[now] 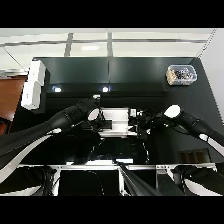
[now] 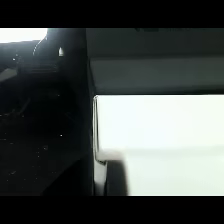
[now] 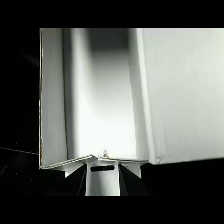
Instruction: Fold the box and place the chain.
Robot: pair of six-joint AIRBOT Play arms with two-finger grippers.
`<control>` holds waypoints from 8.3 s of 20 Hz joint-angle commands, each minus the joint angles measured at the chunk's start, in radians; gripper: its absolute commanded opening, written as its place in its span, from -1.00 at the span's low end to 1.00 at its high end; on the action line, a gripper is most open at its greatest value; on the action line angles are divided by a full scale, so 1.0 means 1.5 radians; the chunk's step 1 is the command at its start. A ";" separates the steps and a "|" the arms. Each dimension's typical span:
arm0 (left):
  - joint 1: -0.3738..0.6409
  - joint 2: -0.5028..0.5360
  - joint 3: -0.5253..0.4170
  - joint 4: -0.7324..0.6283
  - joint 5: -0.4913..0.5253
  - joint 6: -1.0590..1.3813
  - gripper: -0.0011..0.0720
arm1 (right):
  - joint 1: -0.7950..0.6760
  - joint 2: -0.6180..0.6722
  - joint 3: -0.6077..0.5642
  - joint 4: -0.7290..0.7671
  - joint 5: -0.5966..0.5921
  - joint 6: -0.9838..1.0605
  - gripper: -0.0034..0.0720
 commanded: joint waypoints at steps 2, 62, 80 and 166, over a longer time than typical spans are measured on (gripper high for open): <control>0.000 0.000 0.001 -0.002 0.002 0.000 -0.89 | 0.036 -0.022 0.000 0.059 -0.046 -0.001 -0.29; 0.000 0.000 0.000 0.017 0.007 -0.014 -0.89 | 0.036 -0.014 0.126 -0.171 0.086 1.056 -0.09; 0.000 0.000 0.000 0.017 0.007 -0.014 -0.89 | 0.252 -0.131 0.322 -0.598 0.208 1.550 -0.34; 0.000 0.000 0.000 0.017 0.015 -0.014 -0.89 | -0.397 -0.384 0.973 -0.688 0.310 1.242 -0.88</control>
